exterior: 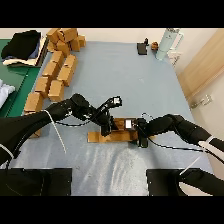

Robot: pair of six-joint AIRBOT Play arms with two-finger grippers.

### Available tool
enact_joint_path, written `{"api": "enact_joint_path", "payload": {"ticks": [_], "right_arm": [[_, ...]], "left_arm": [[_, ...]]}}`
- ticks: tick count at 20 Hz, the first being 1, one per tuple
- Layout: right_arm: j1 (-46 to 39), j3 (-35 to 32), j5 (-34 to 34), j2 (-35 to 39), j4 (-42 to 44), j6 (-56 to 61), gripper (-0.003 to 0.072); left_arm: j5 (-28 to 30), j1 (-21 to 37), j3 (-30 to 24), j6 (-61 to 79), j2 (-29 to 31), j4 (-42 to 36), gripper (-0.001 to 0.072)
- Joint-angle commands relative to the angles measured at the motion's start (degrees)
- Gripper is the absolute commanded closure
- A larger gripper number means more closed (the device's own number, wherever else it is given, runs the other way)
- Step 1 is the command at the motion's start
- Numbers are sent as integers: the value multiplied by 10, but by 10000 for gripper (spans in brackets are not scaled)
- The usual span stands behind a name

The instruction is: Fold the box.

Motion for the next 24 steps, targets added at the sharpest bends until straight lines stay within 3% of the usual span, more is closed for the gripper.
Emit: {"api": "enact_joint_path", "payload": {"ticks": [1,10,11,13,24], "right_arm": [[0,0,-12,-1,0,7,151],[-12,0,-14,0,2,10,161],[-12,0,-14,0,3,11,133],[-12,0,-15,2,7,16,3],[-12,0,-15,18,14,16,28]], "left_arm": [[0,0,1,0,0,0,695],[0,0,1,0,0,0,696],[0,0,1,0,0,0,695],[0,0,1,0,0,0,695],[0,0,1,0,0,0,695]]}}
